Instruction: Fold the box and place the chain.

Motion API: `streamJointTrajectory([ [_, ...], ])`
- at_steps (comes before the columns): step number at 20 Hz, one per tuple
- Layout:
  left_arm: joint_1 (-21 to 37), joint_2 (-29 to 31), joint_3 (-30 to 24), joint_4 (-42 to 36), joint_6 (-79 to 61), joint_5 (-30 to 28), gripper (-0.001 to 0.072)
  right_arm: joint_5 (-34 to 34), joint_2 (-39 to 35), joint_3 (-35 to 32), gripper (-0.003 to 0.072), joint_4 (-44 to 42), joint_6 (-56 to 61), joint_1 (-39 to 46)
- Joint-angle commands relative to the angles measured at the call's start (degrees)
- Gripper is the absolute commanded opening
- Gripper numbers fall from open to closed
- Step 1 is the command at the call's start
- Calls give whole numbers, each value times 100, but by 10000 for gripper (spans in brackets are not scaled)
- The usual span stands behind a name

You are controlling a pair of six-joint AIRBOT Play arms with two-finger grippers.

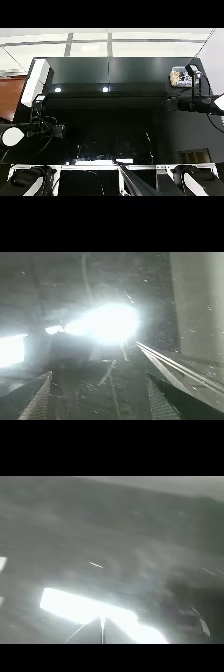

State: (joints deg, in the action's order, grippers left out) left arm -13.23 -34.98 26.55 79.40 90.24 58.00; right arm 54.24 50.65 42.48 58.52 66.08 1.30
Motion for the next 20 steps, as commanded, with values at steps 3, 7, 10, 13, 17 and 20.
streamJointTrajectory([
  [3, -7, 2, -9, 208, 4, -96, 672, 374, -7, -11, 7, 1051, 638, 48],
  [7, -7, 2, -15, 199, 2, -98, 672, 376, -7, -11, 7, 1054, 638, 48],
  [10, -7, 2, -15, 199, 2, -98, 672, 376, -7, -11, 7, 1054, 638, 48],
  [13, -7, 2, -15, 199, 2, -98, 672, 376, -7, -11, 7, 1054, 638, 48],
  [17, -7, 2, -15, 199, 2, -98, 672, 376, -7, -11, 7, 1054, 638, 48],
  [20, -7, 0, -15, 199, 2, -98, 672, 376, -7, -11, 7, 1054, 638, 48],
])
